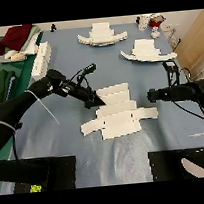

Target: Fold the box.

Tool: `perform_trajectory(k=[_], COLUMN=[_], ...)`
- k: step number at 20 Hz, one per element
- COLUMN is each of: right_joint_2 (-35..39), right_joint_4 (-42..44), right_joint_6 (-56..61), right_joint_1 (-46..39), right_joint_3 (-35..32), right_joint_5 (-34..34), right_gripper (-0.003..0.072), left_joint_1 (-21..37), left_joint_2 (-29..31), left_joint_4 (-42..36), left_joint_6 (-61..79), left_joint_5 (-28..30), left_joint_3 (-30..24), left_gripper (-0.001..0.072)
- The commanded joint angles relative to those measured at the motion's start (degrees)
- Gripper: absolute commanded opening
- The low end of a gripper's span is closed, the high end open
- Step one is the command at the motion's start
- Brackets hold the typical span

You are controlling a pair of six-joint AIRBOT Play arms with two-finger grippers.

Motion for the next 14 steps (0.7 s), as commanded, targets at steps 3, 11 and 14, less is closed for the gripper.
perform_trajectory(k=[3, 11, 14], right_joint_2=[-0.7, -5.2, -5.4], right_joint_4=[-3.0, -2.4, -0.7], right_joint_6=[7.9, 11.9, 11.9], right_joint_1=[-0.2, -0.2, -0.2], right_joint_3=[2.0, 2.0, 2.0], right_joint_5=[3.0, 4.3, 4.2], right_gripper=[0.0583, 0.0583, 0.0583], left_joint_1=[-7.3, -19.5, -19.6], left_joint_2=[14.9, 27.4, 25.0], left_joint_4=[1.4, 1.5, 1.5], left_joint_6=[10.0, 14.6, 14.6], left_joint_5=[18.1, 37.0, 39.2], left_joint_3=[-11.3, -27.7, -27.8], left_gripper=[0.0009, 0.0014, 0.0014])
